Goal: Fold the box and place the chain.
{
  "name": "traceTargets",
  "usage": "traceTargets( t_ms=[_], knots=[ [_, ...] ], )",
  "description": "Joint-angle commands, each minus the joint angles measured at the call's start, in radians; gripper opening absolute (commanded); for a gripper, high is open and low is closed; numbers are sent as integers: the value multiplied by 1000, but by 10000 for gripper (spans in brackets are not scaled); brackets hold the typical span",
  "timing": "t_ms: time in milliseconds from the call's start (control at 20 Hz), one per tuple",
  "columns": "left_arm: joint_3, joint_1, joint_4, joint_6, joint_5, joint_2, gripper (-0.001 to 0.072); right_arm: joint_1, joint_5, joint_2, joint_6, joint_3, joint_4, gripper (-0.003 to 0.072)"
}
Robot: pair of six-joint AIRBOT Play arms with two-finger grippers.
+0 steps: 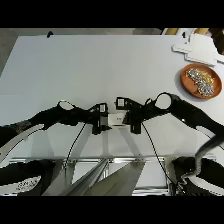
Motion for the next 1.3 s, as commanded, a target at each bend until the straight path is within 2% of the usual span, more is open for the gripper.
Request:
traceTargets(
  t_ms=[0,100,200,350,450,550,700,900,1150,1250],
  knots=[
    [0,1,1,6,6,0,12,-33,9,120,16,24,13,18],
    [0,1,1,6,7,0,12,-84,10,206,85,27,-49,18],
    [0,1,1,6,6,0,12,-149,20,261,222,27,-180,17],
    [0,1,1,6,6,0,12,-282,67,262,481,26,-394,17],
    [0,1,1,6,6,0,12,-385,74,246,694,26,-467,17],
    [0,1,1,6,6,0,12,-481,102,221,798,26,-474,17],
    [0,1,1,6,6,0,12,-563,194,185,827,26,-472,17],
    [0,1,1,6,6,0,12,-572,259,182,827,26,-459,18],
    [0,1,-7,-24,2,8,13,-572,261,182,827,26,-411,18],
    [0,26,2,-25,6,50,13,-572,262,182,827,26,-396,18]
  ],
)
